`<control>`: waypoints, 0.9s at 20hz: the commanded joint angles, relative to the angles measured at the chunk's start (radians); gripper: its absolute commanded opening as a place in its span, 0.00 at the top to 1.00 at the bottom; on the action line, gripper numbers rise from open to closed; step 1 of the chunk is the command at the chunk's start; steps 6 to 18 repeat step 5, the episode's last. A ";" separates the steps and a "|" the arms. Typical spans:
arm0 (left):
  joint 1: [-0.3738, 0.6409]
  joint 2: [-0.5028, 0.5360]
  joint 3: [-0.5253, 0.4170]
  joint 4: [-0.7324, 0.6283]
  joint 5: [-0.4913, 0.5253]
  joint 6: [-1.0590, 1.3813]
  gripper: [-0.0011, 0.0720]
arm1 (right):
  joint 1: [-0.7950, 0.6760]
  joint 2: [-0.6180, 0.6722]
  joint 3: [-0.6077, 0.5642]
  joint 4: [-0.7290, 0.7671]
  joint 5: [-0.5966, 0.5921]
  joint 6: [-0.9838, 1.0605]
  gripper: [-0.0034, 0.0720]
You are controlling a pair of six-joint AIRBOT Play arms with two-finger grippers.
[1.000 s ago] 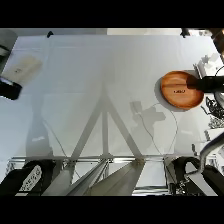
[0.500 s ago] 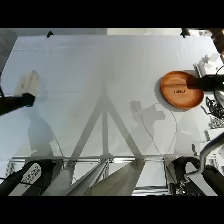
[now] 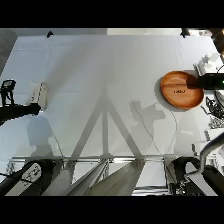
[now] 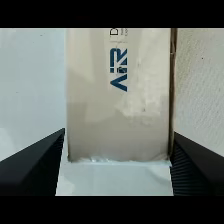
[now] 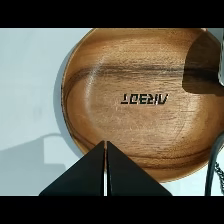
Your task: Fold the box and place the chain.
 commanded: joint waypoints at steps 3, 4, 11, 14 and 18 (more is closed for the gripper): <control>0.000 0.183 -0.002 0.019 0.021 -0.015 0.03 | -0.001 0.001 0.001 0.000 -0.002 0.000 0.94; 0.000 0.213 -0.002 0.019 0.021 -0.015 0.03 | -0.001 0.001 0.001 0.000 -0.002 0.000 0.94; 0.000 0.238 -0.002 0.019 0.021 -0.015 0.03 | -0.001 0.001 0.001 0.000 -0.002 0.000 0.94; 0.000 0.238 -0.002 0.019 0.021 -0.015 0.03 | -0.001 0.001 0.001 0.000 -0.002 0.000 0.94; 0.000 0.238 -0.002 0.019 0.021 -0.015 0.03 | -0.001 0.001 0.001 0.000 -0.002 0.000 0.94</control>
